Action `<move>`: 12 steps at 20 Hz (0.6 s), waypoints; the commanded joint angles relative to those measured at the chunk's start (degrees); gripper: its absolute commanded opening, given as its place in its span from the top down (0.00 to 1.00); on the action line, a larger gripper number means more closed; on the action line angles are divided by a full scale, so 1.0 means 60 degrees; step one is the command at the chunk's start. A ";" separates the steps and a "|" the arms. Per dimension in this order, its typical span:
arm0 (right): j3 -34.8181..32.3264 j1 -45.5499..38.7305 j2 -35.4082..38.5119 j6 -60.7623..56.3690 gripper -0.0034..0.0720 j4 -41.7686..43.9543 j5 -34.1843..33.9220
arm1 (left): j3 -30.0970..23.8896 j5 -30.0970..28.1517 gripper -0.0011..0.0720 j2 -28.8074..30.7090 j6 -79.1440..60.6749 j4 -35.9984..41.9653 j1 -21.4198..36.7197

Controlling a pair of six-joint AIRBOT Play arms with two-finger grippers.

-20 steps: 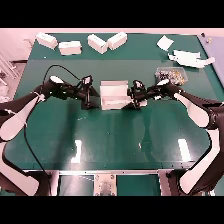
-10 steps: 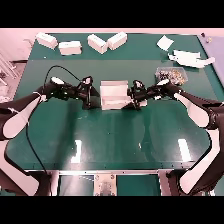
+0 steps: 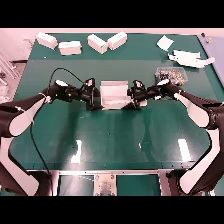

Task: Fold the box and place the chain.

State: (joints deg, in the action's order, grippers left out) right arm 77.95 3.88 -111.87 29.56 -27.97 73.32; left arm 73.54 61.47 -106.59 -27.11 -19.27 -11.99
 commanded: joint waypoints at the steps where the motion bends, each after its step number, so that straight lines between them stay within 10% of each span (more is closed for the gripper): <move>1: 0.0000 -0.0004 0.0004 0.0004 0.23 -0.0015 0.0007 | 0.0033 -0.0146 0.01 -0.0135 -0.0138 0.0142 -0.0095; 12: 0.0000 -0.0004 0.0004 0.0004 0.23 -0.0015 0.0011 | 0.0182 -0.0510 0.01 -0.0266 0.0066 -0.0506 -0.0102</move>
State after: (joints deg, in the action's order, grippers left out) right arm 77.95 3.86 -111.87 29.56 -27.97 73.32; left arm 74.39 58.57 -108.14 -28.05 -21.15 -12.56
